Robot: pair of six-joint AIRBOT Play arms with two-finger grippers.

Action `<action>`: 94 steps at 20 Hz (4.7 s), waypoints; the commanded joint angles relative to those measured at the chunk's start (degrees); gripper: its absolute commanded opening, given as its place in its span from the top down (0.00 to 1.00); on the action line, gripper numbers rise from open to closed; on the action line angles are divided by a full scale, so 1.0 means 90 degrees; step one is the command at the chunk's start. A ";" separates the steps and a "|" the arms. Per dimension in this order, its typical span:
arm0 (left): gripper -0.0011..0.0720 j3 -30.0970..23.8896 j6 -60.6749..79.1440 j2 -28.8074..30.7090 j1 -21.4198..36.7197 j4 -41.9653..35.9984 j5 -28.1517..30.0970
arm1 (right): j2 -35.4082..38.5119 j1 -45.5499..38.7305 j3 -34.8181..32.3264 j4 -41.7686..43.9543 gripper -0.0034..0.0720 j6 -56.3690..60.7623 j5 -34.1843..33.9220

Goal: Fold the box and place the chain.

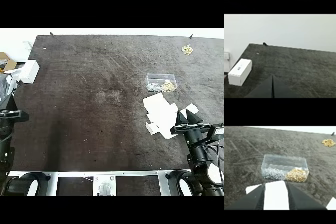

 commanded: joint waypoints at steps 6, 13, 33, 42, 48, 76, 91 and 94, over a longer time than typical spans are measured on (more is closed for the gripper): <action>0.97 0.0000 0.0002 0.0007 0.0002 0.0000 0.0000 | 0.0002 -0.0007 0.0153 -0.0308 0.44 0.0007 -0.0032; 0.97 0.0000 0.0002 0.0007 0.0002 0.0000 0.0000 | -0.1149 -0.0010 0.1654 -0.0027 0.44 0.0073 -0.0627; 0.97 0.0000 0.0002 0.0007 0.0002 0.0000 0.0002 | -0.8257 -0.4799 0.7951 -0.6924 0.44 0.5253 0.7718; 0.97 0.0000 0.0002 0.0007 0.0002 0.0000 0.0000 | -1.0890 -0.4673 0.9916 -0.8009 0.20 0.4915 0.9899; 0.97 0.0000 0.0002 0.0007 0.0002 0.0000 0.0000 | -1.1725 -0.4422 0.9916 -0.8000 0.36 0.4605 1.0132; 0.97 0.0000 0.0002 0.0007 0.0002 0.0000 0.0002 | -1.0693 -0.3208 0.6747 -0.3252 0.96 0.3956 1.0416; 0.96 0.0019 -0.0010 0.0007 0.0002 0.0007 -0.0359 | -1.0338 0.0117 0.6042 -0.1384 0.96 0.3959 0.5510; 0.28 0.0029 0.0078 -0.0022 0.0002 0.0129 -0.1144 | -1.0338 0.0114 0.6042 -0.1596 0.96 0.3895 0.5357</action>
